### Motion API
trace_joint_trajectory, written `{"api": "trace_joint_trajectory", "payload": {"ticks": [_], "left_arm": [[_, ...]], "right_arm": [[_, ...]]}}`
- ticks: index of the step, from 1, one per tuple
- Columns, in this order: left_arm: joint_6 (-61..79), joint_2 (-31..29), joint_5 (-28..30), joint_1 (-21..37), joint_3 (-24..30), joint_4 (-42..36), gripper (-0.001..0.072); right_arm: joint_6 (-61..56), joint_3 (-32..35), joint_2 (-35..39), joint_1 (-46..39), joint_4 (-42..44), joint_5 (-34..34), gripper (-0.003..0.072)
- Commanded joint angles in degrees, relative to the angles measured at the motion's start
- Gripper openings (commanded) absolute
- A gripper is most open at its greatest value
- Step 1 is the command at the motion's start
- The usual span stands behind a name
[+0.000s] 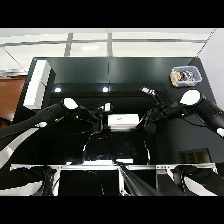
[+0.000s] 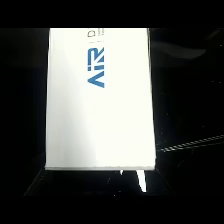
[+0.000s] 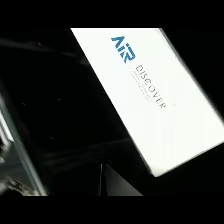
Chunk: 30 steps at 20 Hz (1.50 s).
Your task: Fold the box and place the chain.
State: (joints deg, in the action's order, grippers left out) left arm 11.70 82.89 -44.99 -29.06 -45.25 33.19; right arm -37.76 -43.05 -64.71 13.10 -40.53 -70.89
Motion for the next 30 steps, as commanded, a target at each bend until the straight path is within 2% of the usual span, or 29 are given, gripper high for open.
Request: {"api": "trace_joint_trajectory", "payload": {"ticks": [1,3,5,8,13,18,22,25,26,27,28,29,30], "left_arm": [[0.0,0.0,0.0,0.0,0.0,0.0,0.0401],[0.0,0.0,0.0,0.0,0.0,0.0,0.0401],[0.0,0.0,0.0,0.0,0.0,0.0,0.0400],[0.0,0.0,0.0,0.0,0.0,0.0,0.0401],[0.0,0.0,0.0,0.0,0.0,0.0,0.0401],[0.0,0.0,0.0,0.0,0.0,0.0,0.0401],[0.0,0.0,0.0,0.0,0.0,0.0,0.0401],[0.0,0.0,0.0,0.0,0.0,0.0,0.0398],[0.0,0.0,-0.1,0.0,0.0,0.1,0.0325],[-0.1,0.0,-0.1,0.0,-0.1,0.8,0.0303],[-2.2,0.0,-0.1,0.1,-0.3,1.8,0.0324],[-5.0,-0.3,-0.5,0.1,-0.6,2.8,0.0491],[-7.9,-1.0,-0.7,0.1,-0.9,4.1,0.0720]], "right_arm": [[-6.1,3.9,-0.4,-0.9,14.6,3.9,0.0017],[-6.2,5.2,-1.9,-0.9,20.5,8.2,0.0018],[-8.1,5.4,-4.4,-0.9,22.8,11.1,0.0018],[-10.3,5.4,-7.6,-0.5,20.1,13.0,0.0018],[-16.0,5.4,-8.7,1.3,9.9,16.5,0.0018],[-16.0,5.4,-8.7,1.4,9.4,17.8,0.0018],[-15.3,3.4,-6.8,0.7,10.0,12.3,0.0018],[-15.4,-1.0,-1.8,-4.0,7.6,2.8,0.0018],[-15.5,-1.9,0.3,-6.5,6.4,0.1,0.0018],[-16.0,-2.4,2.8,-9.8,5.1,-2.4,0.0018],[-16.8,-2.4,5.4,-13.6,3.5,-4.8,0.0018],[-17.8,-2.4,7.7,-17.2,1.5,-7.3,0.0018],[-18.6,-2.4,10.1,-21.0,-1.1,-9.9,0.0018]]}}
